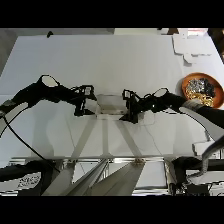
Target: Fold the box and place the chain.
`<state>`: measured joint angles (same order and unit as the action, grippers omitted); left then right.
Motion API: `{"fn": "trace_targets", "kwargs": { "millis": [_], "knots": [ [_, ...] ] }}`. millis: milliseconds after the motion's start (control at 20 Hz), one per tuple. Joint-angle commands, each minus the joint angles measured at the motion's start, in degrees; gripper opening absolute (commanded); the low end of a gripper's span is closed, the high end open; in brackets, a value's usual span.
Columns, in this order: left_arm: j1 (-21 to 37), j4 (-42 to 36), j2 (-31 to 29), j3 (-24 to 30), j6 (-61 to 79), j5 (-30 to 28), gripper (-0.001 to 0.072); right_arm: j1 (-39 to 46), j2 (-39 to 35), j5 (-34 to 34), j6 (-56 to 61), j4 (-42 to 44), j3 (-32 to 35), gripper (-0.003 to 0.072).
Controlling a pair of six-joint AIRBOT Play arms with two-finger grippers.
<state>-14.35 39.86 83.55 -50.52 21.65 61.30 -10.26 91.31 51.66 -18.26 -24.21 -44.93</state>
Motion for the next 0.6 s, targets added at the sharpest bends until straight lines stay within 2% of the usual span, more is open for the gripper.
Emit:
{"fn": "trace_targets", "kwargs": {
  "millis": [0, 150, 400, 550],
  "knots": [
    [0.1, -1.7, 1.6, 0.3, 5.7, 0.5, 0.0702, 0.0, 0.0, 0.0, 0.0, 0.0, 0.0, 0.0461],
    [0.1, -2.0, 1.8, 1.4, 7.3, 1.1, 0.0702, 0.0, 0.0, 0.0, 0.0, 0.0, 0.0, 0.0461],
    [0.1, -9.7, 2.1, 5.2, 8.0, 0.8, 0.0702, 0.0, 0.0, 0.0, 0.0, 0.0, 0.0, 0.0461],
    [0.1, -10.9, 4.0, 6.4, 5.5, 0.6, 0.0701, 0.0, 0.0, 0.0, 0.0, 0.0, 0.0, 0.0461]
  ]
}}
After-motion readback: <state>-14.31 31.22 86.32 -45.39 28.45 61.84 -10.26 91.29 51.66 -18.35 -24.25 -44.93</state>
